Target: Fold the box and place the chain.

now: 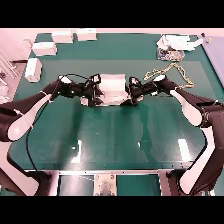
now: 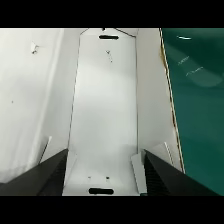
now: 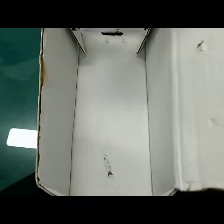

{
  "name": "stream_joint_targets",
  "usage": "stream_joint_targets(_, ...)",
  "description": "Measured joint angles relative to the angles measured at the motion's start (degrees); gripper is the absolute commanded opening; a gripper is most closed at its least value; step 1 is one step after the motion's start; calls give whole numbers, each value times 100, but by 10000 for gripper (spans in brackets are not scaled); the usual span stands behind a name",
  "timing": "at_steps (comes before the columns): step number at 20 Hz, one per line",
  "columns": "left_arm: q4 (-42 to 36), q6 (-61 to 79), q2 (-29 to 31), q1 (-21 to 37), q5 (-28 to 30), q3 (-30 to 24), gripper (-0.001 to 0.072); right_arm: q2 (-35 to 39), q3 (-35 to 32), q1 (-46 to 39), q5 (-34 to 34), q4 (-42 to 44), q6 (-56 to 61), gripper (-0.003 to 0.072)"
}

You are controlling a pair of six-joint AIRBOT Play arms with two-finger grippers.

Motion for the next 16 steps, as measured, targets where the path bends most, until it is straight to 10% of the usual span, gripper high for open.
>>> stream_joint_targets(2,-2,7,-9,-2,-2,-2,718,0,0,0,0,0,0,580)
stream_joint_targets(11,-9,-22,-15,-2,17,-4,702,0,0,0,-2,7,0,580)
stream_joint_targets(14,0,-17,-17,4,142,2,314,0,0,0,-46,26,9,580)
stream_joint_targets(16,7,59,-9,44,157,20,229,0,0,0,-46,28,9,580)
